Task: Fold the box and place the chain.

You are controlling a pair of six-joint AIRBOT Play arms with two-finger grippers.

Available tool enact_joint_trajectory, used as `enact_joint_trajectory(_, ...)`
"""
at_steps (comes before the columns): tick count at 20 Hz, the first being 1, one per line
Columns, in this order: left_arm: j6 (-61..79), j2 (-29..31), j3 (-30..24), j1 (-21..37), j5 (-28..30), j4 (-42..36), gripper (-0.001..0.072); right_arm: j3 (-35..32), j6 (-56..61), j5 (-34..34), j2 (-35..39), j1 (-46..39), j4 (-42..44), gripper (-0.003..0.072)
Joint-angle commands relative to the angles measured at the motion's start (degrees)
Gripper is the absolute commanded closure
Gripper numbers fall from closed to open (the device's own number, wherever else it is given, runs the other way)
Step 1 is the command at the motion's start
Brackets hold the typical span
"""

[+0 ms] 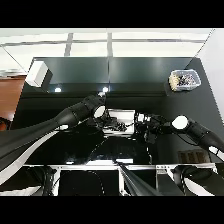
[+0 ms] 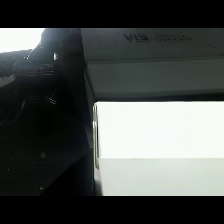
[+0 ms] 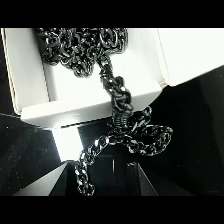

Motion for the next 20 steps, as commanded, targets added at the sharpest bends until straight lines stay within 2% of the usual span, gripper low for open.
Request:
enact_joint_trajectory(1,0.0,-0.02,0.02,0.0,0.0,0.02,0.0679,-0.02,-0.37,-0.31,0.0,0.07,-1.01,0.0199)
enact_joint_trajectory(8,0.0,-0.02,0.02,0.0,0.0,0.0,0.0679,-0.02,-0.11,-0.26,0.07,0.07,-0.76,0.0211)
enact_joint_trajectory(9,0.0,-0.02,0.02,0.0,0.0,0.0,0.0679,-0.02,0.02,-0.26,0.13,0.07,-0.76,0.0217)
enact_joint_trajectory(10,0.0,-0.02,0.02,0.0,0.0,0.0,0.0679,-0.02,0.11,-0.15,0.15,0.07,-0.76,0.027)
enact_joint_trajectory(14,0.0,-0.02,0.02,0.0,0.0,0.0,0.0679,-0.02,0.11,-0.09,0.15,0.07,0.74,0.0273)
enact_joint_trajectory(15,0.0,-0.02,0.02,0.0,0.0,0.02,0.0679,-0.02,0.13,0.02,0.15,0.07,1.05,0.0303)
enact_joint_trajectory(16,0.0,-0.02,0.02,0.0,0.0,0.02,0.0679,-0.02,0.09,0.52,0.15,0.07,1.18,0.0472)
enact_joint_trajectory(17,0.0,-0.02,0.02,0.0,0.0,0.02,0.0679,-0.02,0.09,1.36,0.15,0.07,1.16,0.0594)
enact_joint_trajectory(18,0.0,-0.02,0.02,0.0,0.0,0.02,0.0679,-0.02,0.09,2.19,0.15,0.07,1.16,0.063)
enact_joint_trajectory(20,0.0,-0.02,0.02,0.0,0.0,0.02,0.0679,-0.02,0.11,3.1,0.15,0.07,1.18,0.0631)
